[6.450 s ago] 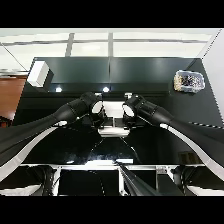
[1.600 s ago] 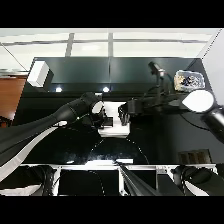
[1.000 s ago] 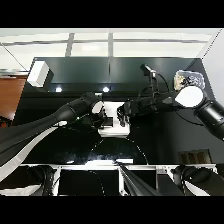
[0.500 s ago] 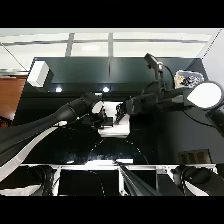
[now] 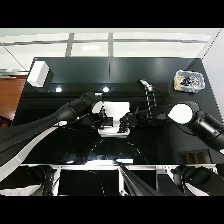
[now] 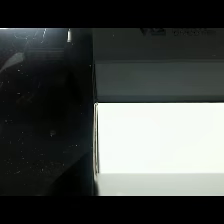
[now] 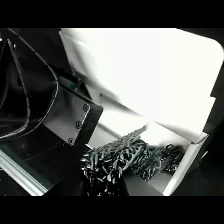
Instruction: Fold the box and place the chain.
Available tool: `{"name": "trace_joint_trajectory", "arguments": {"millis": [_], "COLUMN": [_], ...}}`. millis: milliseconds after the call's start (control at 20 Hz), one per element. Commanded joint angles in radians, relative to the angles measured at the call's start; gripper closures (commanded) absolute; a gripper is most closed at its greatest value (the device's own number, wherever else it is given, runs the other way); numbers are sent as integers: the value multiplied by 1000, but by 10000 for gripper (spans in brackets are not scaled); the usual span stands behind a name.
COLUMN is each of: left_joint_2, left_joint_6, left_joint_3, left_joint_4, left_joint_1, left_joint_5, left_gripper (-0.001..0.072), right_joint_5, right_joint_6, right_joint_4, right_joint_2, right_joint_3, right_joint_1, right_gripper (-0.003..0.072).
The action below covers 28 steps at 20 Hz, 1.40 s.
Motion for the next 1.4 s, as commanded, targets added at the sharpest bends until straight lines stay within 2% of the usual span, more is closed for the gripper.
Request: {"name": "trace_joint_trajectory", "arguments": {"millis": [0, 200, 300, 650, 750, 850, 950, 1050, 1100, 1150, 1200, 1350], "left_joint_2": [0, 0, 0, 0, 0, 0, 0, 0, 0, 0, 0, 0], "left_joint_6": [0, 0, 0, 0, 0, 0, 0, 0, 0, 0, 0, 0], "left_joint_3": [1, 1, 1, 1, 1, 1, 1, 1, 1, 1, 1, 1], "left_joint_4": [1, 1, 0, 1, 0, 0, 0, 0, 1, 1, 0, 0], "left_joint_1": [1, 1, 1, 1, 1, 1, 1, 1, 1, 1, 1, 1], "left_joint_5": [3, 3, 5, 8, 14, 21, 23, 25, 25, 25, 25, 25], "left_gripper": [680, 680, 680, 680, 680, 680, 680, 680, 680, 680, 680, 680], "right_joint_5": [-14, 111, 157, 140, 155, 168, 151, 94, 48, -9, -58, -174], "right_joint_6": [9, -43, -51, -63, -55, -40, -72, -190, -270, -354, -424, -679], "right_joint_4": [-20, -22, -21, -11, -99, -307, -446, -461, -422, -372, -325, -260], "right_joint_2": [-2, 12, 23, 26, 26, 25, 25, 25, 25, 25, 24, 11], "right_joint_3": [-12, 51, 73, 72, 72, 66, 25, -56, -105, -159, -202, -283], "right_joint_1": [-24, -118, -134, -102, -122, -126, -123, -123, -121, -121, -121, -121], "right_gripper": [476, 469, 336, 337, 337, 337, 337, 335, 290, 59, -34, -34]}}
